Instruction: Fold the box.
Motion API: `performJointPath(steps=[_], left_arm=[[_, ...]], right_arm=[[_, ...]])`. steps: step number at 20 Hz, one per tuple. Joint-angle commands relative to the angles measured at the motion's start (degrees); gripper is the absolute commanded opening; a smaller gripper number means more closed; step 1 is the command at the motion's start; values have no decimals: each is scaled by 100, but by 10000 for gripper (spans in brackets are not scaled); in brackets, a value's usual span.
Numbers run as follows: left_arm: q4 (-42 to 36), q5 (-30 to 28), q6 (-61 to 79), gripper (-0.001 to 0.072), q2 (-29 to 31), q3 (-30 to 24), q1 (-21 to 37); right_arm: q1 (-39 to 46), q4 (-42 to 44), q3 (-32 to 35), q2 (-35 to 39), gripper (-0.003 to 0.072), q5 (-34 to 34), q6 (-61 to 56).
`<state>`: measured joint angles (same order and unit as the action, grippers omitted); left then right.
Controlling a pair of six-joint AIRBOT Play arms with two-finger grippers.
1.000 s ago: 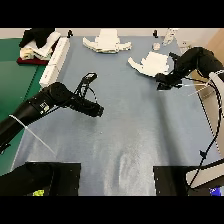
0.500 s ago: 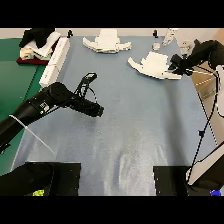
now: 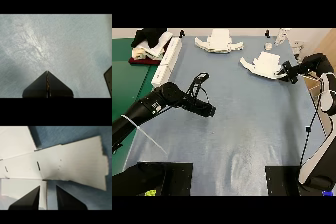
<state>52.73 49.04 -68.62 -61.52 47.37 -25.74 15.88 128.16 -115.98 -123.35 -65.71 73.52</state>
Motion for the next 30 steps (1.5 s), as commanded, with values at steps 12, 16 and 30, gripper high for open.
performJointPath(steps=[12,16,30], left_arm=[[0,-2,2,13,4,-2,2],[0,-2,2,13,2,-2,0],[2,-2,2,13,2,-2,2]], right_arm=[[-450,667,46,341,-1,-1945,1309],[-728,575,1174,1106,-2,-2181,1421],[-2197,116,8140,6015,333,654,1368]])
